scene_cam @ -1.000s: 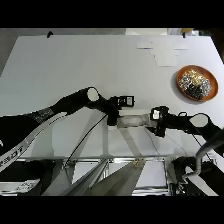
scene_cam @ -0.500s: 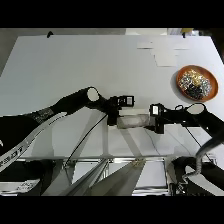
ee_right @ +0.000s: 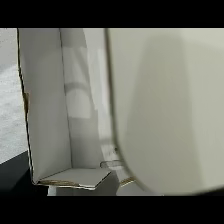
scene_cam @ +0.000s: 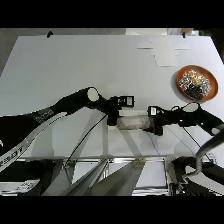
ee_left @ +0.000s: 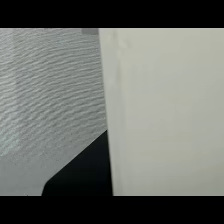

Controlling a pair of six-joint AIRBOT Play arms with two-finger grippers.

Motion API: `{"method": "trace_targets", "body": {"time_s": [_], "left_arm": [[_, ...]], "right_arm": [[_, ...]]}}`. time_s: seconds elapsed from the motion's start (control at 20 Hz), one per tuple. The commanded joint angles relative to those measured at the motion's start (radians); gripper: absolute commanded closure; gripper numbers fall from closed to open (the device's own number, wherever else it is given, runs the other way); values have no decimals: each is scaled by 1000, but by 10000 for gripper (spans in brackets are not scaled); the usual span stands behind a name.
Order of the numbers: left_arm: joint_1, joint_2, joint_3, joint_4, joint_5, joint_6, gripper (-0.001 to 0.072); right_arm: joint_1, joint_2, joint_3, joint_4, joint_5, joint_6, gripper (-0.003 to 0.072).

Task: Fold the box and place the chain.

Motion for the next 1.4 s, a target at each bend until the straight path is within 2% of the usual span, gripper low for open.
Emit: {"method": "trace_targets", "body": {"time_s": [0.0,0.15,0.2,0.4,0.5,0.6,0.65,0.75,0.8,0.95,1.2,1.25,1.35], "left_arm": [[0,-1,0,0,1,0,699],[0,-1,0,0,1,0,699],[0,-1,0,0,1,0,699],[0,-1,0,0,1,0,699],[0,-1,0,0,1,0,699],[0,-1,0,0,1,0,699],[0,-1,0,0,1,0,699],[0,-1,0,0,1,0,699],[0,-1,0,0,1,0,699],[0,-1,0,0,1,0,699],[0,-1,0,0,1,0,699],[0,-1,0,0,1,0,699],[0,-1,0,0,1,0,699]], "right_arm": [[0,-22,1,18,3,-15,51],[0,-23,1,28,3,-15,65],[0,-23,1,36,3,-15,127],[0,-23,1,37,8,-15,169],[0,-23,1,33,11,-15,320],[0,-22,1,32,13,-15,297],[0,-22,1,33,16,-15,183],[0,-18,1,34,20,-15,94],[0,-15,1,34,24,-15,5],[0,-8,1,35,45,-10,-18],[0,0,1,34,50,5,-14],[0,0,1,34,47,5,0],[-4,0,0,30,40,5,86]]}}
